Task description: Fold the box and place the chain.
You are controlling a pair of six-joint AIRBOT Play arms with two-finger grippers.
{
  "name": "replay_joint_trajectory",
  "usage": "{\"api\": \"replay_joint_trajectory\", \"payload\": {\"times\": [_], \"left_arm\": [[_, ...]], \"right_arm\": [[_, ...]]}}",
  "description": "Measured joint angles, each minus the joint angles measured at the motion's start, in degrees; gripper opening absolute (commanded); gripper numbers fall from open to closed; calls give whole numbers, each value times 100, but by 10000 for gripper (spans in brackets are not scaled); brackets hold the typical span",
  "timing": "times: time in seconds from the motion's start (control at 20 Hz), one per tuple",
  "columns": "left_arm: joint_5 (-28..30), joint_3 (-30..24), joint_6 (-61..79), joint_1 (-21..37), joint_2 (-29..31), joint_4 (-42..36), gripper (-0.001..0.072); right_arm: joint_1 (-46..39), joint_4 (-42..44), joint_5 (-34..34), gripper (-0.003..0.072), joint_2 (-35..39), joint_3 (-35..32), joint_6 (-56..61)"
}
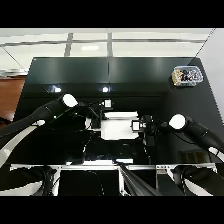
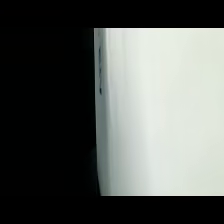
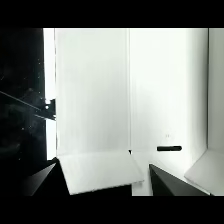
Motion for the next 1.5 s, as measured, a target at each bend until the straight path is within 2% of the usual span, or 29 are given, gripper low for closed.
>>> {"api": "replay_joint_trajectory", "payload": {"times": [0.25,0.75,1.15,1.5], "left_arm": [[0,0,-15,0,-2,-9,27],[-125,-4,-258,-17,-199,-177,26],[-151,-4,-275,-17,-214,-201,27],[-160,-4,-275,-17,-214,-190,27]], "right_arm": [[87,306,-173,664,-74,-4,-48],[-313,837,-409,663,442,11,-72],[-745,1528,-562,663,240,184,-603],[-885,1947,107,663,-334,234,-1272]]}}
